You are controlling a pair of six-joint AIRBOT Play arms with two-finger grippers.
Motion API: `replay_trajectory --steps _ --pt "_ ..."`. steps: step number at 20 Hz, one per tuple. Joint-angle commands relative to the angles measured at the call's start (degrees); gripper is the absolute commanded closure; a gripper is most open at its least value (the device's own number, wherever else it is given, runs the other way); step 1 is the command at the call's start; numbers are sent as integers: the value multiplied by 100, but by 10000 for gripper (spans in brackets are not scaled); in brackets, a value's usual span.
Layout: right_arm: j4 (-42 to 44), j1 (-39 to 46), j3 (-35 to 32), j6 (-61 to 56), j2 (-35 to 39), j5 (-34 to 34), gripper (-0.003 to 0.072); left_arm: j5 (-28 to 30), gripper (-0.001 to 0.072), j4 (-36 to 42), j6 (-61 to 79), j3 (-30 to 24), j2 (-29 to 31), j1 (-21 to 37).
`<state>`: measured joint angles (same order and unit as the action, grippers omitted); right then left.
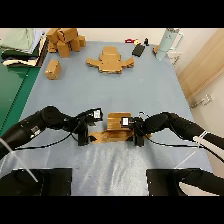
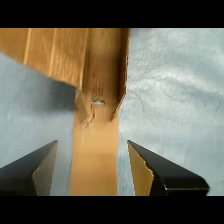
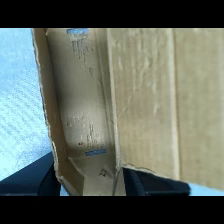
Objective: Fold the box.
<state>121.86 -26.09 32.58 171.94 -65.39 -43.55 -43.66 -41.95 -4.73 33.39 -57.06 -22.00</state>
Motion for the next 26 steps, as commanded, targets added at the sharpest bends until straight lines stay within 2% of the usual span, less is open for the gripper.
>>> replay_trajectory --steps 1,4,8,9,10,14,17,22,25,26 --pt "0 2 -4 0 0 2 244 120 39 1115 979 -24 -647 -129" --pt "0 2 -2 0 0 2 244 109 40 1108 966 -24 -1036 -269" --pt "0 2 -4 0 0 2 244 216 72 1121 914 -24 -1104 -267" --pt "0 2 -4 0 0 2 244 282 232 1158 852 -24 -1119 -267" --pt "0 2 -2 0 0 2 244 308 424 1163 855 -24 -1123 -267" --pt "2 2 -4 0 0 2 244 562 435 1268 859 -24 -1123 -269" --pt "0 2 -4 0 0 2 244 531 435 1185 841 -24 -1123 -267" --pt "0 2 -2 0 0 2 244 402 435 256 417 -24 -1115 -186" --pt "0 2 -2 0 0 2 244 404 433 173 387 -24 -1014 -136" --pt "0 2 -2 0 0 2 244 407 364 271 437 -24 -960 -136"
